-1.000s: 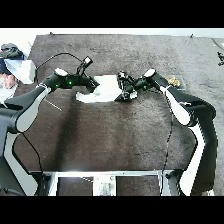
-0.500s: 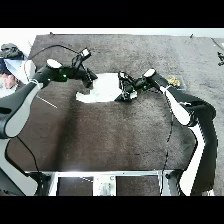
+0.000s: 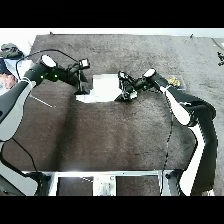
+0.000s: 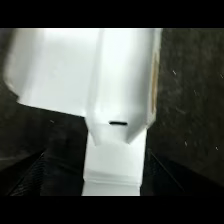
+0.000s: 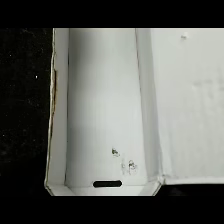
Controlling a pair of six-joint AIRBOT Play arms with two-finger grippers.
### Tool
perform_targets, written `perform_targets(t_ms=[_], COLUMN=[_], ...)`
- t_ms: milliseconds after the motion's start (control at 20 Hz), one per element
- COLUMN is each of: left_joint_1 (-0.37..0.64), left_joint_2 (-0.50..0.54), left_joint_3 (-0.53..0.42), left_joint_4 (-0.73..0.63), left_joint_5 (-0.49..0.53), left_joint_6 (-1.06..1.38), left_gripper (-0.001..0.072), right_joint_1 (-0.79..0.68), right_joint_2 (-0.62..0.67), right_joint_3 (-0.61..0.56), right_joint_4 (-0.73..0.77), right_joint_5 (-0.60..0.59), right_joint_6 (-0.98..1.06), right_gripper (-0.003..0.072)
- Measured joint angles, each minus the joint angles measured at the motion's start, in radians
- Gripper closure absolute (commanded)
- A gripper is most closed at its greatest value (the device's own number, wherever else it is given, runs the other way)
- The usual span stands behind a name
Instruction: Fold the box and place the chain.
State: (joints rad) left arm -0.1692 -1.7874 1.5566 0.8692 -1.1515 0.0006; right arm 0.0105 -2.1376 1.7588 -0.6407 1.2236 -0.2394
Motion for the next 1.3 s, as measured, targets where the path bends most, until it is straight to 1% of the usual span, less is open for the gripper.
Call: perform_targets(t_ms=[150,250,500,650,700,750,800,950,1000,1050,1150,1300], left_joint_1=[-0.008,-0.033,-0.075,-0.082,-0.083,-0.085,-0.085,-0.086,-0.086,-0.086,-0.086,-0.087], left_joint_2=[-0.015,-0.034,-0.066,-0.071,-0.072,-0.073,-0.074,-0.076,-0.076,-0.076,-0.076,-0.076], left_joint_3=[-0.029,-0.043,-0.060,-0.063,-0.063,-0.063,-0.063,-0.063,-0.063,-0.063,-0.064,-0.064], left_joint_4=[0.039,0.048,0.055,0.040,0.033,0.029,0.028,0.024,0.022,0.022,0.023,0.022], left_joint_5=[-0.002,0.000,0.085,0.105,0.112,0.116,0.116,0.119,0.121,0.123,0.122,0.151], left_joint_6=[0.010,0.024,0.034,0.034,0.034,0.034,0.034,0.034,0.034,0.034,0.034,0.034], left_gripper=[0.0009,0.0009,0.0009,0.0012,0.0026,0.0218,0.0255,0.0257,0.0320,0.0439,0.0436,0.0436], right_joint_1=[0.000,0.000,0.000,0.000,0.000,0.000,0.000,0.000,0.000,0.000,0.000,0.000], right_joint_2=[0.000,0.000,0.000,0.000,0.000,0.000,0.000,0.000,0.000,0.000,0.000,0.000], right_joint_3=[0.000,0.000,0.000,0.000,0.000,0.000,0.000,0.000,0.000,0.000,0.000,0.000], right_joint_4=[0.000,0.000,0.000,0.000,0.000,0.000,0.000,0.000,0.000,0.000,0.000,0.000], right_joint_5=[0.000,0.000,0.000,0.000,0.000,0.000,0.000,0.000,0.000,0.000,-0.001,-0.003], right_joint_6=[0.000,0.000,0.000,0.000,0.000,0.000,0.000,0.000,0.000,0.001,0.003,0.002], right_gripper=[0.0302,0.0302,0.0302,0.0302,0.0302,0.0302,0.0302,0.0302,0.0302,0.0302,0.0302,0.0302])
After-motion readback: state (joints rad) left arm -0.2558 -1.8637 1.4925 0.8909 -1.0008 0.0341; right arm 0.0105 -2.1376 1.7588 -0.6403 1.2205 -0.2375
